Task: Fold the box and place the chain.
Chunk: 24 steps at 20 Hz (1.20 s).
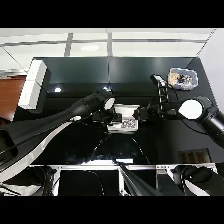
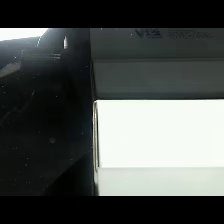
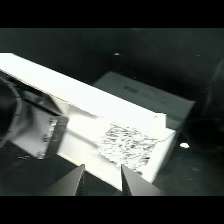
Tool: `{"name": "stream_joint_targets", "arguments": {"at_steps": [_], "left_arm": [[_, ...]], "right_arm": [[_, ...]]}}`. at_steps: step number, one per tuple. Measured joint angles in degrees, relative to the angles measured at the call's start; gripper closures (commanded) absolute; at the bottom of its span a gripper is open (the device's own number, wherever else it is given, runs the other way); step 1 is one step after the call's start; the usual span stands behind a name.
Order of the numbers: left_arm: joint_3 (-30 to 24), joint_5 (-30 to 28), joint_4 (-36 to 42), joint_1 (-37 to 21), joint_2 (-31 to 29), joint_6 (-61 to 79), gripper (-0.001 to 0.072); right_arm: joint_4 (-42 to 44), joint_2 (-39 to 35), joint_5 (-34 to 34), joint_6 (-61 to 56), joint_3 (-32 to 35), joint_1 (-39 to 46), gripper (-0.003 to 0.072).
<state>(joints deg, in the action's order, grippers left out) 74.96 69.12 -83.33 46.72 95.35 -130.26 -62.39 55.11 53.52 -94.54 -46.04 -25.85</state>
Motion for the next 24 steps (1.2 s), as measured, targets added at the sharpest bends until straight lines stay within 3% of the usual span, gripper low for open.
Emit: {"name": "stream_joint_targets", "arguments": {"at_steps": [7, 8, 10, 11, 14, 18, 21, 24], "left_arm": [[0.0, 0.2, 0.0, 0.0, 0.0, 0.0, 0.0682], [0.0, 0.2, 0.1, 0.0, 0.0, 0.0, 0.0595], [0.4, 0.3, 1.5, 0.0, 0.0, 0.0, 0.0056], [0.9, 0.6, 2.0, 0.0, -0.2, 0.1, 0.0001], [2.1, 3.4, 1.6, 0.5, -2.2, 2.1, 0.0002], [0.6, 9.2, -7.5, 1.9, -10.6, 4.9, 0.0001], [-7.5, 11.0, -14.6, -0.7, -21.1, 5.4, 0.0001], [-19.7, 6.5, -12.8, -9.0, -32.7, 7.8, 0.0002]], "right_arm": [[-11.6, -0.3, 7.0, 0.4, -0.1, 5.0, 0.0412], [-12.7, -0.3, 7.3, 0.5, -0.1, 5.4, 0.0412], [-14.0, -0.3, 6.7, 0.5, -0.1, 5.9, 0.0412], [-14.4, -0.3, 6.1, 0.5, -0.1, 6.0, 0.0412], [-15.3, -0.3, 4.5, 0.5, -0.1, 6.3, 0.0412], [-17.2, -0.3, 3.4, 0.5, -0.1, 6.4, 0.0412], [-18.4, -0.3, 3.0, 0.5, -0.1, 6.4, 0.0412], [-18.9, -0.3, 2.8, 0.4, -0.1, 6.4, 0.0412]]}}
